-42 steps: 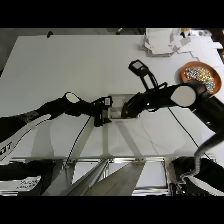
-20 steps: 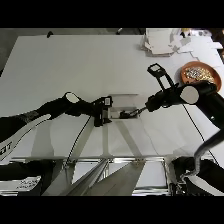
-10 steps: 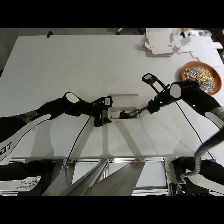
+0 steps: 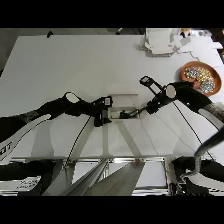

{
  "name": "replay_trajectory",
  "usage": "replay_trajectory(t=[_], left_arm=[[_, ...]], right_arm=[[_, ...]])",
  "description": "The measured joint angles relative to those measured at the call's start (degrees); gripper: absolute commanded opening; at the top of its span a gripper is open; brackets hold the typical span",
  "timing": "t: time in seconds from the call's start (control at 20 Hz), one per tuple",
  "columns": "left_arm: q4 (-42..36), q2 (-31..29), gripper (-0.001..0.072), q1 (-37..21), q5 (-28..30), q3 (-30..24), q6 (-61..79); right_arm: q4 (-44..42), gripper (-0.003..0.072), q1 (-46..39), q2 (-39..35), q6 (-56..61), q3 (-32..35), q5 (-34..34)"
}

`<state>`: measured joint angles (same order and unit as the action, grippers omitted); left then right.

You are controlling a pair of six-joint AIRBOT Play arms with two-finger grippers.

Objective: Fold the box and place the chain.

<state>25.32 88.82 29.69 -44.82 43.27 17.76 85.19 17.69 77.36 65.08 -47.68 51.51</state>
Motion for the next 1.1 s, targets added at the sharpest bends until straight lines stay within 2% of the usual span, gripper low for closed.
replay_trajectory(t=[0.05, 0.2, 0.25, 0.3, 0.5, 0.65, 0.9, 1.1], left_arm=[[0.0, 0.0, 0.0272, 0.0, 0.0, 0.0, 0.0], [0.0, 0.0, 0.0272, 0.0, 0.0, 0.0, 0.0], [0.0, 0.0, 0.0272, 0.0, 0.0, 0.0, 0.0], [0.0, 0.0, 0.0272, 0.0, 0.0, 0.0, 0.0], [0.0, 0.0, 0.0272, 0.0, 0.0, 0.0, 0.0], [0.0, 0.0, 0.0272, 0.0, 0.0, 0.0, 0.0], [0.0, 0.0, 0.0272, 0.0, 0.0, 0.0, 0.0], [0.0, 0.0, 0.0272, 0.0, 0.0, 0.0, 0.0]], right_arm=[[0.0, 0.0234, 0.0, 0.3, 0.0, 0.0, 0.0], [0.1, 0.0152, 0.0, 1.2, 0.0, 0.0, -0.6], [0.1, 0.0099, 0.0, 1.3, 0.0, 0.0, -0.7], [0.1, 0.0011, 0.0, 1.4, 0.0, 0.0, -1.0], [0.3, 0.0011, 0.0, 0.6, 0.1, 0.0, -0.5], [2.1, 0.0011, 0.0, -3.6, 2.5, 0.0, 0.8], [2.0, 0.0011, 0.0, -16.9, 4.7, 0.0, 3.8], [-4.8, 0.0011, 0.0, -29.4, 4.7, 0.0, 5.2]])
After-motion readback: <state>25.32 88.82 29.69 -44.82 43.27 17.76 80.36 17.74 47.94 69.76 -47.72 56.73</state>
